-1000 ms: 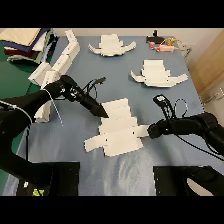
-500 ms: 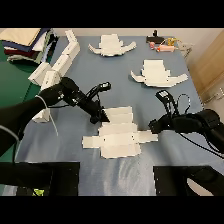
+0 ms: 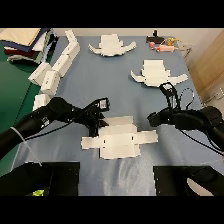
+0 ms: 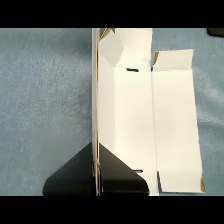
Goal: Fold the box.
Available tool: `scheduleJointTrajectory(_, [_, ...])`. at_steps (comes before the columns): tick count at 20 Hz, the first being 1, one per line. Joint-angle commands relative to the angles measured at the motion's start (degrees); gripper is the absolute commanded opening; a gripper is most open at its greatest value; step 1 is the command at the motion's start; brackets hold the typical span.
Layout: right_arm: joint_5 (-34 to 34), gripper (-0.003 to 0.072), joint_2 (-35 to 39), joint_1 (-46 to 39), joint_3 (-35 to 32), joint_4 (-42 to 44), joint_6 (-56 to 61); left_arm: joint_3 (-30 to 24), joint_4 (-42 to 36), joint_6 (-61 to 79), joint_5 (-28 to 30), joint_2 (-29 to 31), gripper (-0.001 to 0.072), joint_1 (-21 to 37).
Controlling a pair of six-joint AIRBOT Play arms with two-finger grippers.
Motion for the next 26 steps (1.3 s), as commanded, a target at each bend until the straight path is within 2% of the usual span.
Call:
scheduleJointTrajectory(1, [1.7,0.0469,0.02,-0.04,0.09,0.04,1.99,-2.4,0.94,1.27,4.79,2.1,0.0011,-3.8])
scheduleJointTrajectory(5, [1.7,0.047,0.02,-0.04,0.09,0.07,3.02,-3.02,1.92,-2.6,8.76,1.92,0.0011,-6.6])
scheduleJointTrajectory(7, [1.7,0.0469,0.02,-0.02,0.09,0.07,2.99,-3.58,3.69,-4.5,9.2,1.92,0.0011,-7.52])
scheduleJointTrajectory(10, [1.7,0.0469,0.02,-0.04,0.09,0.07,3.02,-4.02,8.13,-10.62,13.35,2.29,0.0011,-8.96])
scheduleJointTrajectory(15, [1.7,0.047,0.02,-0.04,0.09,0.09,3.02,-3.67,13.9,-11.15,14.56,6.84,0.0011,-9.33])
scheduleJointTrajectory(18, [1.84,0.047,0.02,-0.02,0.09,0.11,3.1,-3.56,14.1,-10.97,15.15,7.06,0.0011,-9.75])
scheduleJointTrajectory(22, [1.81,0.0469,0.02,-0.02,0.09,0.33,3.56,-3.58,19.93,-11.15,21.2,7.04,0.0011,-14.19])
scheduleJointTrajectory(26, [1.81,0.0469,0.02,-0.02,0.09,0.7,3.56,-5.22,19.89,-11.17,21.9,6.99,0.0011,-15.3])
